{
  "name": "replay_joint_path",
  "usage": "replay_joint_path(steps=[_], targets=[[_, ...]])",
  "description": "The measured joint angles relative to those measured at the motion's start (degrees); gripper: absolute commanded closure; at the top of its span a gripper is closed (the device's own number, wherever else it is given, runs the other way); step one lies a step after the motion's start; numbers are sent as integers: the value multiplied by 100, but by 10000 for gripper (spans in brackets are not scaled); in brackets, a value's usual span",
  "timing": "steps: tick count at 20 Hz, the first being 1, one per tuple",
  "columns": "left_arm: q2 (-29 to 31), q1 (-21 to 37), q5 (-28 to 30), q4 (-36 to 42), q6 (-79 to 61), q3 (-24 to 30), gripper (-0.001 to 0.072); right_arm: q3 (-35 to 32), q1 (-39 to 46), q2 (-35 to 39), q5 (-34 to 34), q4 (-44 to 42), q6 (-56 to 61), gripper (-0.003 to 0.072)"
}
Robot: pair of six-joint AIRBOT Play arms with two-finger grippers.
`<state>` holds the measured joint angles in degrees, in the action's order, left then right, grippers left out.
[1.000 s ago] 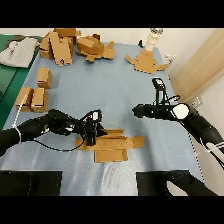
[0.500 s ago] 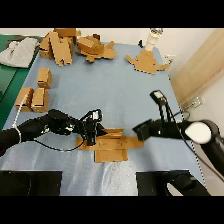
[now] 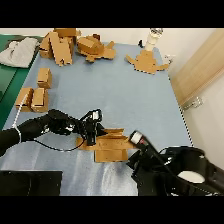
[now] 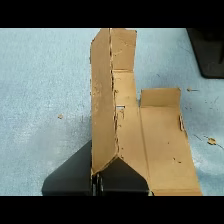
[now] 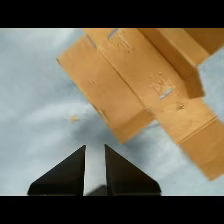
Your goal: Fold the box.
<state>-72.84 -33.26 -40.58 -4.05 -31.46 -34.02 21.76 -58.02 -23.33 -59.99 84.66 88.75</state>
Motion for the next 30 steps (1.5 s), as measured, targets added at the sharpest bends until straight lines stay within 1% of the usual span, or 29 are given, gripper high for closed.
replay_joint_path(steps=[2,4,5,6,9,12,17,22,28,29,30], targets=[[0,0,-2,0,0,0,694,-39,-415,-487,219,942,-286,501],[0,0,-2,0,0,0,695,-61,-629,-975,485,1547,-455,496],[0,0,-2,0,0,0,694,-61,-704,-1222,581,1746,-509,307],[0,0,-2,0,0,0,695,-48,-752,-1425,664,1873,-544,135],[0,0,-2,0,0,0,694,101,-835,-1856,787,1934,-627,134],[0,0,-2,0,0,2,695,332,-866,-2020,804,1663,-664,133],[0,0,-2,0,0,0,694,481,-876,-2118,713,1093,-673,133],[0,0,-4,0,0,2,694,516,-876,-2129,717,938,-673,133],[0,0,-4,0,0,0,695,564,-876,-2129,752,962,-675,130],[0,0,-4,0,0,0,695,573,-876,-2127,752,970,-673,-34],[0,0,-4,0,0,0,695,588,-876,-2122,754,964,-675,-34]])
